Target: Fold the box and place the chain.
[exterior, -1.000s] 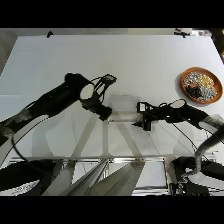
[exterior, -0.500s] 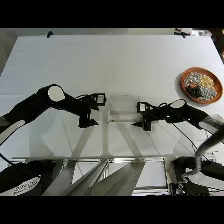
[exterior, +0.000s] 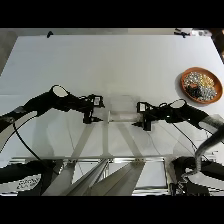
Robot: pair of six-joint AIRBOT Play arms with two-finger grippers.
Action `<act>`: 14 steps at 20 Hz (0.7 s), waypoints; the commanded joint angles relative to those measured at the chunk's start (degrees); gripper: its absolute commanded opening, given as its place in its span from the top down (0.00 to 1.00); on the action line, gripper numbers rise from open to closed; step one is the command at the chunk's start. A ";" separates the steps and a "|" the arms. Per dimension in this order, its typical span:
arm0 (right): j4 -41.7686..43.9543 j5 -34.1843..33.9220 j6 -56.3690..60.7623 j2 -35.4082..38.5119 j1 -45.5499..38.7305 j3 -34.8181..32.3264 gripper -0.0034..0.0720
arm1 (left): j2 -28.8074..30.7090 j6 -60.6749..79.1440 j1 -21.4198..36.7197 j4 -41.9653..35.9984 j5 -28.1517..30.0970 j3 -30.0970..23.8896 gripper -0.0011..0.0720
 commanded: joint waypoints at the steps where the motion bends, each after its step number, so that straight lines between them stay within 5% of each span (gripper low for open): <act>1: 0.02 0.00 0.00 0.04 0.02 -0.02 0.50 | -1.79 2.64 -0.90 -2.54 0.74 0.04 0.01; 14: 0.02 0.00 0.00 0.04 0.02 -0.02 0.50 | -4.15 -1.81 -4.81 -3.85 0.76 0.07 0.01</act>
